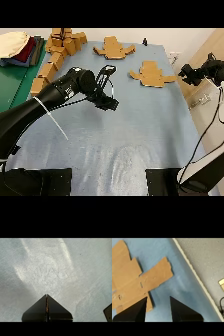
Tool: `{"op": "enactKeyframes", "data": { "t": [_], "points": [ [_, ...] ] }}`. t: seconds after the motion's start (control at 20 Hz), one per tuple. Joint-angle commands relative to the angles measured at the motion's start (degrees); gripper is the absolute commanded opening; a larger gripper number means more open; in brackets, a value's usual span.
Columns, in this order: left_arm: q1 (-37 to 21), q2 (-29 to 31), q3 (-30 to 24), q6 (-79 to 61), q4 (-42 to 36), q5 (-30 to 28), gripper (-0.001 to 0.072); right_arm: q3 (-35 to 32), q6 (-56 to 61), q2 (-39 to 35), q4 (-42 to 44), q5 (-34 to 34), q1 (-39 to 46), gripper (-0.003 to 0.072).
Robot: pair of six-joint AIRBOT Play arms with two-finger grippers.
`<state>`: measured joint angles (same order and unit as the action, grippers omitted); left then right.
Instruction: Fold the box.
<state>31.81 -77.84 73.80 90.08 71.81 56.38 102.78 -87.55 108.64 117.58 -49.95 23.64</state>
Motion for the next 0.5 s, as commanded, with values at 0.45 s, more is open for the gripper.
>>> {"op": "enactKeyframes", "data": {
  "t": [0.45],
  "points": [
    [0.0,-0.04,0.0,-0.02,-0.02,-3.89,0.0012,14.4,-6.58,15.04,3.48,1.68,1.44,0.0445]
  ]
}}
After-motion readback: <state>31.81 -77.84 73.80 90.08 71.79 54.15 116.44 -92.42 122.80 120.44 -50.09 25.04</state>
